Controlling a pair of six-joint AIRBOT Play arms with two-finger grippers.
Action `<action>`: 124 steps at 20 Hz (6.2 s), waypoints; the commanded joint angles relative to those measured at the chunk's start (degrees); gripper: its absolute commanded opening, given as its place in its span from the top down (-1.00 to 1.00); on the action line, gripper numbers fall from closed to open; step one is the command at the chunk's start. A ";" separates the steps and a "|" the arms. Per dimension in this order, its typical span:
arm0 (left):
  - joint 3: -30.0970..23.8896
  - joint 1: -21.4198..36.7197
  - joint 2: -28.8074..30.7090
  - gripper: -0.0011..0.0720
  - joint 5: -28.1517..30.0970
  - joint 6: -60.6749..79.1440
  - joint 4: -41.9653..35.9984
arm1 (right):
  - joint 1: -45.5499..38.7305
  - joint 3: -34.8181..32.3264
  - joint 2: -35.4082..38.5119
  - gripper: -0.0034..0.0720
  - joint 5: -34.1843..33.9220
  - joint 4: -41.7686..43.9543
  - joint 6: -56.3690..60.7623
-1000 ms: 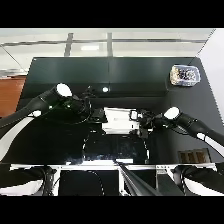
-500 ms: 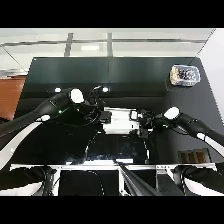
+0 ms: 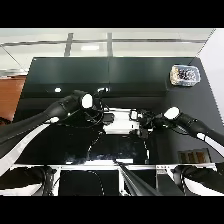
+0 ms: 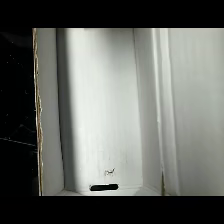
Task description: Fold the box and place the chain.
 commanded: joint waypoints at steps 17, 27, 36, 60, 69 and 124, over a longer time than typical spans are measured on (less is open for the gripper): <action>6.97 -8.74 -4.50 0.73 -6.08 -28.44 16.48 | -0.02 0.02 -0.02 -0.31 0.00 0.02 0.02; 6.97 -8.70 -4.50 0.89 -6.67 -27.98 16.63 | -0.02 0.02 -0.02 -0.31 0.00 0.02 0.02; 6.99 -8.24 -4.46 0.90 -8.85 -25.97 17.68 | -0.13 0.24 4.63 -0.95 0.09 -8.17 3.93; 6.99 -8.31 -4.46 0.90 -6.78 -25.40 16.79 | 2.89 0.15 4.17 -0.19 -1.14 4.17 11.50; 6.99 -8.28 -4.46 0.90 -6.95 -25.40 16.76 | -22.23 7.50 15.08 0.86 17.90 -29.97 79.01; 6.99 -8.26 -4.46 0.90 -6.88 -25.38 16.39 | 20.55 25.20 -9.33 0.13 19.89 -53.51 143.12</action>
